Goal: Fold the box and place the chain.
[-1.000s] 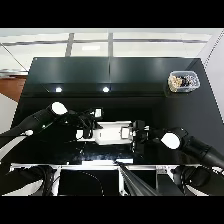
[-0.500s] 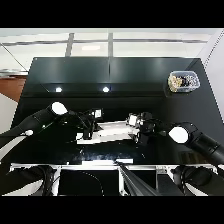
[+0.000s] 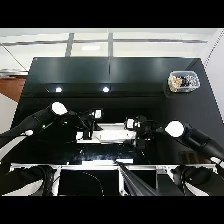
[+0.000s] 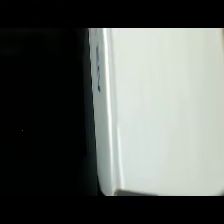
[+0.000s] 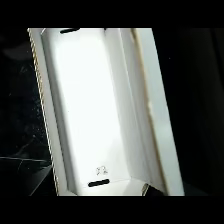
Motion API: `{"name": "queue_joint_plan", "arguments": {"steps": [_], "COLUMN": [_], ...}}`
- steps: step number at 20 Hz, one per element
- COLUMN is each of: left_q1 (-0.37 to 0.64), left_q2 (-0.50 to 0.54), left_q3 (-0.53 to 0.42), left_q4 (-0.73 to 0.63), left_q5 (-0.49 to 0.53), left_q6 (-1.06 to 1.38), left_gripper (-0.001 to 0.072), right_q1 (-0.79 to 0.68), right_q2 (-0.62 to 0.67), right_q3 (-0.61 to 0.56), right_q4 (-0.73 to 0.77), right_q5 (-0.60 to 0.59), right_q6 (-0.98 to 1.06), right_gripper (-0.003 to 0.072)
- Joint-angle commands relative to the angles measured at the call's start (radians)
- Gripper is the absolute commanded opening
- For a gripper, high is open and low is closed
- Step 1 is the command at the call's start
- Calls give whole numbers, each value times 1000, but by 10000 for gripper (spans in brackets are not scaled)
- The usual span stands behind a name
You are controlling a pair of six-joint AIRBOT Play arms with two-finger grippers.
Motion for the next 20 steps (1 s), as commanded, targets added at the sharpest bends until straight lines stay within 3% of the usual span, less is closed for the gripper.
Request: {"name": "queue_joint_plan", "arguments": {"steps": [1, 6, 20], "left_q1": [0, 0, 0], "left_q2": [1, 1, 0], "left_q3": [0, 0, 0], "left_q4": [-2, -2, -2], "left_q5": [1, 21, 24], "left_q6": [-1, -1, -1], "left_gripper": [30, 30, 30], "right_q1": [-55, -70, -71], "right_q2": [-34, -91, -219], "right_q3": [3, 2, 2], "right_q4": [113, 174, 232], "right_q5": [48, 95, 27], "right_q6": [-107, -225, -404], "right_gripper": [700, 700, 699]}}
